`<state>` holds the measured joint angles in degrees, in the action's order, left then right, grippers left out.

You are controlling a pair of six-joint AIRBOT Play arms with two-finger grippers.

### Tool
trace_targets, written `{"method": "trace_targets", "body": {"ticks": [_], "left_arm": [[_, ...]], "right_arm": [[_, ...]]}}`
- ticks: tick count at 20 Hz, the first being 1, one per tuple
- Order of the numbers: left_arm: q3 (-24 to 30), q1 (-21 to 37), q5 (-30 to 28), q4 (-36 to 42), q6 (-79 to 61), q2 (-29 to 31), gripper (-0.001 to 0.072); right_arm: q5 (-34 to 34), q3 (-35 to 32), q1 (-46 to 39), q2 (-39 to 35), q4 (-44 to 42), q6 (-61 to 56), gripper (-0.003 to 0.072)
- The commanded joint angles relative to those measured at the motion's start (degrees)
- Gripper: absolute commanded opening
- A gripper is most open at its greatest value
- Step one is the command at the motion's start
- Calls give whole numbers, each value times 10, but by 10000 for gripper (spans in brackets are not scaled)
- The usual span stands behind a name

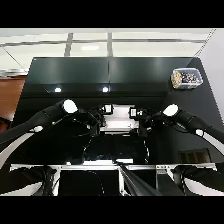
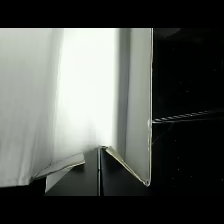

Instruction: Fold the box and place the chain.

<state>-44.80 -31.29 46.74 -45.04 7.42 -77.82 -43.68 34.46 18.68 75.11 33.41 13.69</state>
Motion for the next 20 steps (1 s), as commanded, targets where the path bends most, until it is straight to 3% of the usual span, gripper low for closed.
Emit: {"method": "trace_targets", "body": {"ticks": [1, 6, 10, 12, 15, 17, 20], "left_arm": [[-1, 8, -10, -26, 76, 24, 22], [0, 68, 3, -236, 369, 114, 23], [4, 168, 67, -276, 652, 126, 24], [26, 228, 104, -211, 750, 109, 25], [85, 297, 138, -17, 680, 62, 25], [106, 304, 139, 62, 617, 25, 25], [104, 263, 135, 113, 582, -21, 24]], "right_arm": [[0, 0, 0, 0, 0, 0, 253], [0, 0, 0, 0, 0, 0, 252], [0, 0, 0, 0, 0, 0, 253], [0, 0, 0, 0, 0, 0, 253], [0, 0, 0, 0, 0, 0, 253], [0, 0, 0, 0, 0, 0, 253], [0, 0, 0, 0, 0, 0, 253]]}}
